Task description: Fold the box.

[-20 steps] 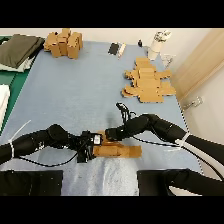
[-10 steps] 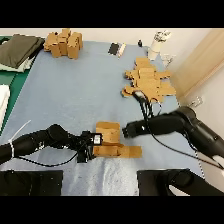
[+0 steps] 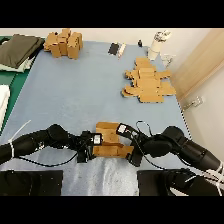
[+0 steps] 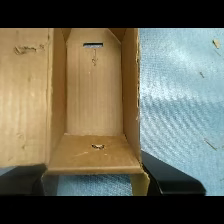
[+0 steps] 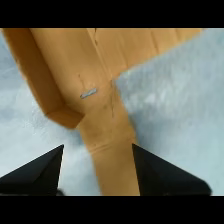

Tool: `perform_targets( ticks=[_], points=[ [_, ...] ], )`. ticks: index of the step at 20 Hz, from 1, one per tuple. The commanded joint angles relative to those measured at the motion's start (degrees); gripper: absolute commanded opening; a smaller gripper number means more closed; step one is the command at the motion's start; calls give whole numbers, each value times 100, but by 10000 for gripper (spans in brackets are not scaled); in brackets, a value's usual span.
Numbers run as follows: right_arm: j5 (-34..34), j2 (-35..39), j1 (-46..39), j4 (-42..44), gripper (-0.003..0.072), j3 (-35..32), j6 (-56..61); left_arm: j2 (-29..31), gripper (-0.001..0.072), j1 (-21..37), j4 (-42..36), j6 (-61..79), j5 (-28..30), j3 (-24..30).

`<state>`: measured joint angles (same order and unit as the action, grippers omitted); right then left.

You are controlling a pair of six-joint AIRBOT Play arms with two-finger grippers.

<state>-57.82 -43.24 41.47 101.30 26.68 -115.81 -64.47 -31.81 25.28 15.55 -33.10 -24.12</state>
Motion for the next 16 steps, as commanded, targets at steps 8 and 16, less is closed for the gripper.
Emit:
perform_targets(
  ticks=[8, 16],
  points=[
    [914, -455, 114, 59, 641, -79, -1285, 0, 523, 0, 2, 2, 2, 0],
    [896, -455, 470, 155, 194, -79, -1611, 0, 523, 0, 2, 2, 2, 0]
  ],
)
